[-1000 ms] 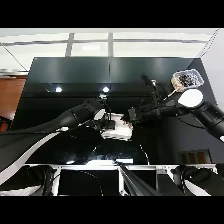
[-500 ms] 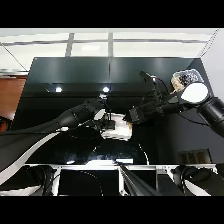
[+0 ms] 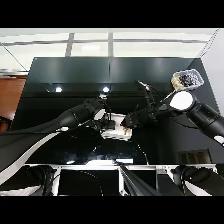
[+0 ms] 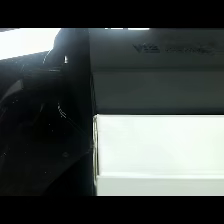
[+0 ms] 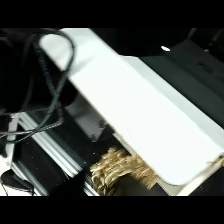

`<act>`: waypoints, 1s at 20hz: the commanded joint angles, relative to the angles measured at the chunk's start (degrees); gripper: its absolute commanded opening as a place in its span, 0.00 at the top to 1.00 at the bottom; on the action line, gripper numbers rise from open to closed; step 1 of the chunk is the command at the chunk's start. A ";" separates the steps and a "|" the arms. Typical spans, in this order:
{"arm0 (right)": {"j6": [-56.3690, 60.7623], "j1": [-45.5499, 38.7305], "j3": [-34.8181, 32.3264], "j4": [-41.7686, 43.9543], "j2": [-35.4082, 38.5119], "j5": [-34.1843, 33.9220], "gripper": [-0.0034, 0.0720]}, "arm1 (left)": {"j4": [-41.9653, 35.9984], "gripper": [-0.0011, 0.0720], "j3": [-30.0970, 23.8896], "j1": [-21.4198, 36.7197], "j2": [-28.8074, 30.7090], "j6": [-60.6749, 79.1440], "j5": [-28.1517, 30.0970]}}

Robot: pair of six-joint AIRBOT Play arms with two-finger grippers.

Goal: Fold the box and place the chain.

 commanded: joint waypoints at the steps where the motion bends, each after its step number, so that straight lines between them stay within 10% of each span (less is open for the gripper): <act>1: 2.01 -3.56 0.44 -0.46 -0.28 5.31 0.39 | 0.02 0.94 -0.04 0.02 -0.02 0.02 0.00; 6: -1.77 -20.74 1.75 -8.41 6.05 11.78 0.39 | 0.02 0.94 -0.04 0.02 -0.02 0.02 0.00; 11: 14.80 -32.68 -2.67 -41.66 5.40 -14.38 0.38 | 0.02 0.94 -0.04 0.02 -0.02 0.02 0.04; 12: 17.27 -34.18 -3.50 -43.30 3.76 -19.10 0.16 | 0.02 0.94 -0.04 0.02 -0.02 0.02 0.04; 13: 17.29 -35.17 -3.45 -42.58 1.22 -22.03 0.02 | 0.02 0.94 -0.04 0.02 -0.02 0.02 0.04; 20: 22.43 -36.81 10.32 -25.62 -23.21 -28.48 0.02 | 0.04 0.94 -0.04 0.04 -0.02 0.02 0.02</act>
